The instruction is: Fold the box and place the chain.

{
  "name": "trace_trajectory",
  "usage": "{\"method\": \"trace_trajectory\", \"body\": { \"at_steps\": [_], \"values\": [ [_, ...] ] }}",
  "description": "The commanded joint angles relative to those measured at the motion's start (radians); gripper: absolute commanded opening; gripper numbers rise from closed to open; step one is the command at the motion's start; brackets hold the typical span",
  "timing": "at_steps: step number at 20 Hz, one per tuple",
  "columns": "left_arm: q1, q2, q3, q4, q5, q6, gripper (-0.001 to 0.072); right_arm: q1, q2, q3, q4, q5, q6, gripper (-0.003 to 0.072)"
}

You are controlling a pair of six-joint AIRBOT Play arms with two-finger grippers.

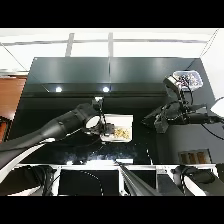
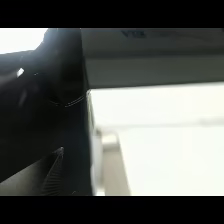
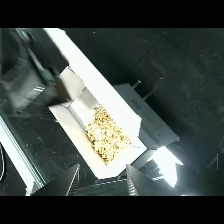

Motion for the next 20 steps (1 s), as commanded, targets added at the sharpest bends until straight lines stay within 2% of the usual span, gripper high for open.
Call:
{"method": "trace_trajectory", "body": {
  "at_steps": [1,2,4,6,7,8,9,10,11,12,13,15,18,20],
  "values": [
    [0.029,0.150,-0.002,0.039,-0.116,0.276,0.0509,-0.001,0.001,0.001,-0.009,0.002,0.003,0.0379],
    [0.044,0.205,-0.010,0.042,-0.163,0.358,0.0509,-0.001,0.001,0.001,-0.009,0.001,0.003,0.0379],
    [0.088,0.347,-0.069,0.036,-0.156,0.530,0.0509,-0.001,0.001,0.001,-0.008,-0.007,0.003,0.0379],
    [0.205,0.475,-0.163,-0.018,-0.099,0.689,0.0509,-0.001,0.001,0.001,-0.008,-0.021,0.004,0.0379],
    [0.299,0.517,-0.216,-0.113,-0.072,0.775,0.0509,-0.001,0.001,0.001,-0.008,-0.029,0.003,0.0379],
    [0.419,0.546,-0.279,-0.291,-0.050,0.932,0.0510,-0.001,0.001,0.001,-0.008,-0.038,0.004,0.0379],
    [0.547,0.549,-0.343,-0.539,-0.069,1.161,0.0513,-0.001,0.001,0.001,-0.008,-0.047,0.004,0.0379],
    [0.650,0.538,-0.401,-0.763,-0.098,1.355,0.0587,-0.001,0.001,0.001,-0.008,-0.055,0.004,0.0379],
    [0.734,0.520,-0.459,-0.939,-0.108,1.506,0.0717,-0.001,0.001,0.001,-0.008,-0.063,0.006,0.0379],
    [0.779,0.503,-0.504,-1.028,-0.102,1.641,0.0716,-0.001,0.001,0.001,-0.008,-0.066,0.007,0.0379],
    [0.799,0.484,-0.534,-1.044,-0.082,1.771,0.0716,-0.001,0.001,0.001,-0.007,-0.065,0.007,0.0379],
    [0.780,0.439,-0.561,-0.990,-0.024,1.972,0.0716,-0.001,0.001,0.001,-0.007,-0.064,0.012,0.0379],
    [0.682,0.360,-0.560,-0.970,0.048,2.282,0.0712,-0.001,0.001,0.001,-0.005,-0.045,0.029,0.0379],
    [0.600,0.314,-0.560,-0.970,0.146,2.460,0.0711,-0.001,0.001,0.001,-0.005,-0.025,0.042,0.0379]
  ]
}}
